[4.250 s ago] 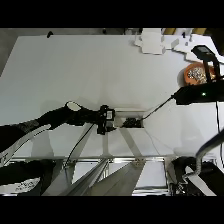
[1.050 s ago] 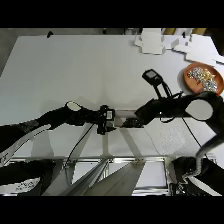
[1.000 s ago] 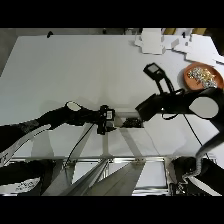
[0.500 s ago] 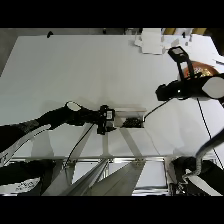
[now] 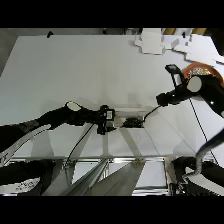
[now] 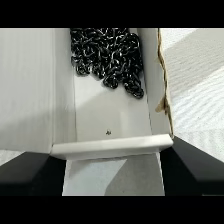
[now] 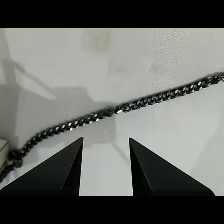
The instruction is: Fold the box and place the chain.
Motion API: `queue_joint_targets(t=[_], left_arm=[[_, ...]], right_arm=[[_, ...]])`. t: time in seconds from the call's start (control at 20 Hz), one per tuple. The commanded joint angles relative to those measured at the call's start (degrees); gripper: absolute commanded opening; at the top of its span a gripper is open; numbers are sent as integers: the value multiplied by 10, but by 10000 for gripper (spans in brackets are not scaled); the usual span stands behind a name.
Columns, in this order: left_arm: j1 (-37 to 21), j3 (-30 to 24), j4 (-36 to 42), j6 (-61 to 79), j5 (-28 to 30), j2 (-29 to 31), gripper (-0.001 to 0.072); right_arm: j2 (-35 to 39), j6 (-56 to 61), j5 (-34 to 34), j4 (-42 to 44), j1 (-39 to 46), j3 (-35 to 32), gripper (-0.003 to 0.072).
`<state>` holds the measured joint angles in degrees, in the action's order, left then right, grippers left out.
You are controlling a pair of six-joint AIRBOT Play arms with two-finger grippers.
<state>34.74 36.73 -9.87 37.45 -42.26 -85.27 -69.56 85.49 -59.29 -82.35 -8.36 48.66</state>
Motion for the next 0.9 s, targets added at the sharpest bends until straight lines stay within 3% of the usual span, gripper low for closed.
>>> queue_joint_targets(t=[0.0, 0.25, 0.85], left_arm=[[0, 0, 0, 0, 0, 0, 214], [0, 0, 0, 0, 0, 0, 214], [0, 0, 0, 0, 0, 0, 214]], right_arm=[[-42, 2, 20, -1, 2, -7, 293], [-47, 33, 60, -5, 2, -8, 258], [-56, 62, 60, -31, 2, -9, 239]])
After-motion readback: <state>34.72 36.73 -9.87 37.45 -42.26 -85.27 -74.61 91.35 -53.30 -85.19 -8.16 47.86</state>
